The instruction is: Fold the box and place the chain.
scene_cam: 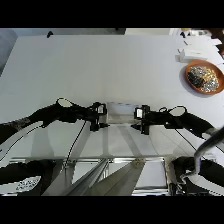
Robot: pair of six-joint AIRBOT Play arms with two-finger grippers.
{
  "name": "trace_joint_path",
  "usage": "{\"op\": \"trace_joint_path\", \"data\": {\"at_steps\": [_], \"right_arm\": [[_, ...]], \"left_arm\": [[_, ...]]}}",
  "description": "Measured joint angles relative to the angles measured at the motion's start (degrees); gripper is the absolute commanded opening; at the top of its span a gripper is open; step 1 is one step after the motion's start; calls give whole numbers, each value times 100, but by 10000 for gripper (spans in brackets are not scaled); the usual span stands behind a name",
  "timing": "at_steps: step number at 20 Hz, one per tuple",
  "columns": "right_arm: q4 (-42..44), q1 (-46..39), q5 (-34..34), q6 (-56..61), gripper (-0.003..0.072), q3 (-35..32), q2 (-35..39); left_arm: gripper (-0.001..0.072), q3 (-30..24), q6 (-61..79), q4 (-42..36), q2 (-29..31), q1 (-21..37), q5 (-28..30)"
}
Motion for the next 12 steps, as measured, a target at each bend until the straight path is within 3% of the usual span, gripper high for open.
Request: {"op": "trace_joint_path", "data": {"at_steps": [9, 10, 11, 12], "right_arm": [[0, 0, -72, 2, 402, -2, 0], [0, 0, -81, 2, 531, -2, 0], [0, 0, -120, 7, 709, -2, 0], [-26, 0, -221, 4, 706, -4, -2]], "left_arm": [[225, 0, -4, 2, 0, 0, 9], [225, 0, -4, 2, 0, 0, 9], [225, -2, -7, 0, 0, 0, 15], [225, -2, -11, -20, -9, -7, 48]]}}
